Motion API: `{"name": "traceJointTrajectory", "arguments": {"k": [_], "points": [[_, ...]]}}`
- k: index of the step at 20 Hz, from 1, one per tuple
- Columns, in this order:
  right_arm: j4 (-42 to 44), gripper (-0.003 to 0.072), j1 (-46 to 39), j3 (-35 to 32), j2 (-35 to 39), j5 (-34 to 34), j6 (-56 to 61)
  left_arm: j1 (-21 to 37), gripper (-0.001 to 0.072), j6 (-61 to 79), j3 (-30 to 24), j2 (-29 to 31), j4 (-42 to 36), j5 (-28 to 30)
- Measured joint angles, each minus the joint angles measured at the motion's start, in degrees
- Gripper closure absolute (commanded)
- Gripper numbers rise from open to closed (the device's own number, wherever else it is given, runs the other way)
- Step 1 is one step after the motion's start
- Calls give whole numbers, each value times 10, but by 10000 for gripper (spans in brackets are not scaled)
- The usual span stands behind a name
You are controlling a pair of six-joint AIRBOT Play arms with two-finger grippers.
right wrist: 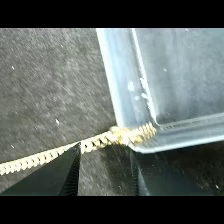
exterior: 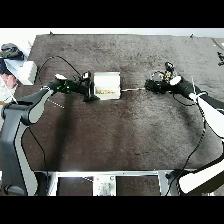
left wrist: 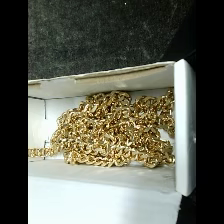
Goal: Fold the box and place the chain.
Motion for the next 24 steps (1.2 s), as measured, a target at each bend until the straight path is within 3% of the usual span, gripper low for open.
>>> {"name": "traceJointTrajectory", "arguments": {"k": [2,3,4,6,11,17,24], "points": [[3,379,4,0,-2,-11,0,0,241,0,0,0,0,0],[5,586,7,0,-3,-13,0,0,241,0,0,0,0,0],[6,644,10,0,-4,-16,0,0,241,0,0,0,0,0],[8,672,11,0,-4,-23,0,0,241,0,0,0,0,0],[9,672,24,0,26,2,-12,0,241,0,0,0,0,0],[9,672,73,0,143,16,-42,0,241,0,0,0,0,0],[10,673,174,10,245,-48,-64,0,241,0,0,0,0,0]]}}
